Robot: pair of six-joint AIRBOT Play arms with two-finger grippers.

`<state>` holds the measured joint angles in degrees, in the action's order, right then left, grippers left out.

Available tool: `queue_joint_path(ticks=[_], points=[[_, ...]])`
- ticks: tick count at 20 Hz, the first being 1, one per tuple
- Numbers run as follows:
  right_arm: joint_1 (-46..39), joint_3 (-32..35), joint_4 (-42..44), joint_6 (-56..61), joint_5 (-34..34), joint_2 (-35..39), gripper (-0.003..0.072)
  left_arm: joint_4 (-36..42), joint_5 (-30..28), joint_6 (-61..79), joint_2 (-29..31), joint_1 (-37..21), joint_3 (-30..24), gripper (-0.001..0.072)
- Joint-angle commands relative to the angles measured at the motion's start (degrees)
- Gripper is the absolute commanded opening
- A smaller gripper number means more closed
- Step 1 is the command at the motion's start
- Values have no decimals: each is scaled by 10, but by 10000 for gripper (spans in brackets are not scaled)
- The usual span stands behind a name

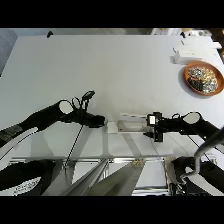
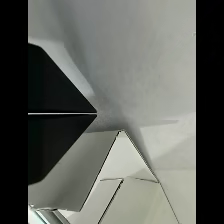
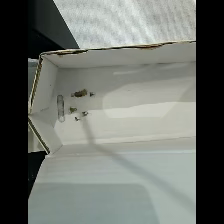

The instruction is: Fold the box and place the chain.

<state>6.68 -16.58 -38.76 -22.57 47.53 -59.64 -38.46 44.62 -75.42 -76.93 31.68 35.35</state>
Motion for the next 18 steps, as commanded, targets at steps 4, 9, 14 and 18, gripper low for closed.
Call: queue_joint_path(ticks=[4,9,14,18], points=[[0,0,0,0,0,0,408,24,-2,8,-17,6,0,4],[0,0,0,0,0,0,408,17,-9,8,-28,23,0,4],[0,0,0,0,0,0,408,18,-9,9,-16,23,2,4],[0,0,0,0,0,0,408,21,-7,8,17,23,2,4]])
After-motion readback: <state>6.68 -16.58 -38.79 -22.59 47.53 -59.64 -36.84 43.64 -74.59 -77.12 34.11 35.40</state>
